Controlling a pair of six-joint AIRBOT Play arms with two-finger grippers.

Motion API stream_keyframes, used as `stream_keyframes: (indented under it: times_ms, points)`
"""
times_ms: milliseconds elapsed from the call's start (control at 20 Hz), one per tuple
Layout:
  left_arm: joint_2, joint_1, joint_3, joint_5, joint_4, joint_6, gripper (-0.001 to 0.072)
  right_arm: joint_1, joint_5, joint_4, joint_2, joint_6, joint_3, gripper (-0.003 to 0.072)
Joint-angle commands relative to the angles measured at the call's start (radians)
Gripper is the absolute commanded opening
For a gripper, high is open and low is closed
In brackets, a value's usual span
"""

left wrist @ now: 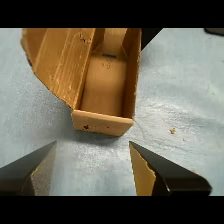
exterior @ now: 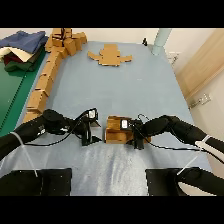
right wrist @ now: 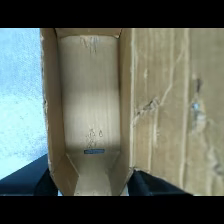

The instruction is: Fold the box.

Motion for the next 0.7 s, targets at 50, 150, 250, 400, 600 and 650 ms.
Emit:
stream_keyframes:
  times_ms: [50,150,250,400,600,650]
  points:
    - [-0.085,-0.022,0.048,0.025,-0.058,0.117,0.0692,0.000,0.000,0.000,0.000,0.000,0.001,0.0510]
    - [-0.087,-0.023,0.060,0.000,-0.053,0.115,0.0692,0.000,0.000,0.000,0.000,0.000,0.001,0.0510]
    - [-0.099,-0.024,0.061,-0.040,-0.018,0.113,0.0691,0.000,0.000,0.000,0.000,0.000,0.001,0.0510]
    - [-0.105,-0.024,0.061,-0.051,0.084,0.046,0.0691,0.000,0.000,0.000,0.000,0.000,0.001,0.0510]
    - [-0.106,-0.034,0.064,-0.048,0.092,0.039,0.0692,0.000,0.000,0.000,0.000,0.000,0.001,0.0510]
    - [-0.106,-0.047,0.070,-0.046,0.088,0.034,0.0691,0.000,0.000,0.000,0.000,0.000,0.001,0.0510]
